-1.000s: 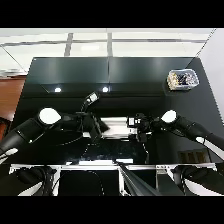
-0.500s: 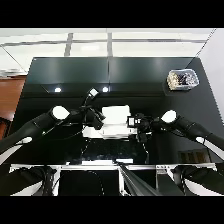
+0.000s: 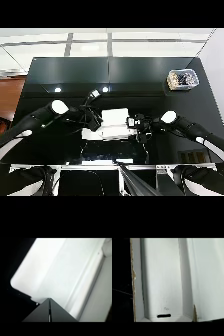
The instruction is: Fold the box and place the chain.
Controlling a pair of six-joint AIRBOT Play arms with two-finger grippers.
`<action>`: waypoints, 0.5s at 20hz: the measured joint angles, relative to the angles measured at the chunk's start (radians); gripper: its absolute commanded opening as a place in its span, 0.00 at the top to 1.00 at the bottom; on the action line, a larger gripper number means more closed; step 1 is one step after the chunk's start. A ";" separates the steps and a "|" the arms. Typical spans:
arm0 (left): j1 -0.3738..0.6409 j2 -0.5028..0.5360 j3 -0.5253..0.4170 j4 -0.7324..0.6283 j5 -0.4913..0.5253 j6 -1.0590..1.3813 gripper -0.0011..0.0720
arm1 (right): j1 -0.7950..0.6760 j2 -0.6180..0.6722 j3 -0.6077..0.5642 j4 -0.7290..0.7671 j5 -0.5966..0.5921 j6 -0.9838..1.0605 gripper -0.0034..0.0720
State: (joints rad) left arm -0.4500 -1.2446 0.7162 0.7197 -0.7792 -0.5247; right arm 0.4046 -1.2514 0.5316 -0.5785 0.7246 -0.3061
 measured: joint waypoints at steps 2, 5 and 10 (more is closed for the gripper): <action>0.049 0.075 0.018 0.034 -0.063 -0.011 0.95 | 0.000 0.000 0.000 0.001 -0.001 0.000 0.71; 0.117 0.232 -0.020 0.095 -0.142 -0.040 0.95 | 0.000 0.000 0.000 0.002 -0.003 0.000 0.71; 0.139 0.476 -0.201 0.138 -0.174 0.096 0.02 | 0.000 0.000 0.000 0.002 -0.003 -0.001 0.71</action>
